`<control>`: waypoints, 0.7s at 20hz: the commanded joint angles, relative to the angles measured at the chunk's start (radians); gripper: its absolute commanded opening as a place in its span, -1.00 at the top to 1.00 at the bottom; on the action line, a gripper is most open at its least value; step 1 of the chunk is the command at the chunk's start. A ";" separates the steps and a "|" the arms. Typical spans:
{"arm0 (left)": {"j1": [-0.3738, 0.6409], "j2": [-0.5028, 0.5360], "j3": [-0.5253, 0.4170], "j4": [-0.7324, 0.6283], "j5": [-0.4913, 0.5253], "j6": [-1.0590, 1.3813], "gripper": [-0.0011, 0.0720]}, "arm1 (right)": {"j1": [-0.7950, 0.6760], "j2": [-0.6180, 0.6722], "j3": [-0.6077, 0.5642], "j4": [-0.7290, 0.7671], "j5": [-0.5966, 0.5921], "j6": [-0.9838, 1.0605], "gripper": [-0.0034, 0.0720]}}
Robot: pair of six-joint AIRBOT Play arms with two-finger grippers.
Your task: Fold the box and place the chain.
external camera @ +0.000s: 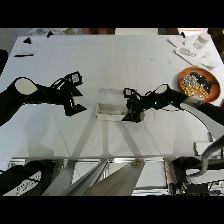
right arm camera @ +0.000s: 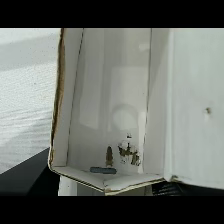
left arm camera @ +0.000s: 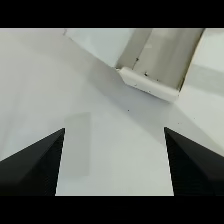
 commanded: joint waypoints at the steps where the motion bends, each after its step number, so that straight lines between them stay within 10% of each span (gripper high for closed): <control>1: 0.054 -0.106 -0.016 -0.188 -0.042 0.398 -0.94 | 0.000 0.000 0.000 0.000 0.000 0.000 -0.01; 6: 0.053 -0.291 -0.016 -0.423 -0.093 0.726 -0.94 | 0.000 0.000 0.000 0.000 0.000 0.000 -0.01; 14: 0.058 -0.427 0.026 -0.404 -0.126 0.762 -0.95 | 0.000 0.000 0.000 0.000 0.000 0.000 -0.01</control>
